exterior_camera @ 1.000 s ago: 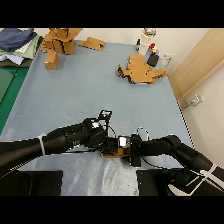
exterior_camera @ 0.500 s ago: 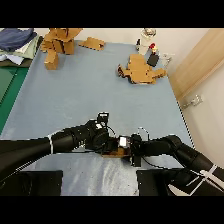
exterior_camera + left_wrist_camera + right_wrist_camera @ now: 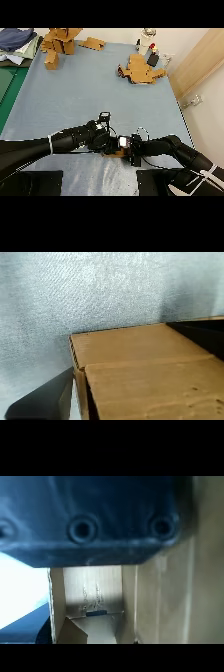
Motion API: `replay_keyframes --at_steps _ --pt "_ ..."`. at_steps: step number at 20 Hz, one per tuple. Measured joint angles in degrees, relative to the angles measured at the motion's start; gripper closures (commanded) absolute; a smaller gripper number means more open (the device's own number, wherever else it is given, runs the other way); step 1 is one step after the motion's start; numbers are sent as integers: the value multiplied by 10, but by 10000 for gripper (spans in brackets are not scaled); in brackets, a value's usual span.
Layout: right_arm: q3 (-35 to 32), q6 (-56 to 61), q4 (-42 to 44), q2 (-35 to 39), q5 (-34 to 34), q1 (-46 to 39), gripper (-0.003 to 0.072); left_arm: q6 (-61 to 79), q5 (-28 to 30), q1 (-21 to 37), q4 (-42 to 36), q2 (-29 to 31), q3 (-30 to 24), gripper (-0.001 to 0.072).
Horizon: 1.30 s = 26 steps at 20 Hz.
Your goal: Fold the box.
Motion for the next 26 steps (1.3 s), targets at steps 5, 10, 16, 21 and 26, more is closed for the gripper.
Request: replay_keyframes --at_steps 5,10,16,21,26 --pt "0 1 1 0 1 0 191 4 -19 0 4 14 0 327" --pt "0 1 0 0 0 0 190 7 -49 0 16 22 0 325" --pt "0 1 -1 0 -1 0 191 10 -75 1 39 45 0 325" --pt "0 1 -1 0 -2 0 190 10 -88 1 52 67 0 325" --pt "0 1 -1 0 -2 0 190 10 -91 1 55 82 0 326"
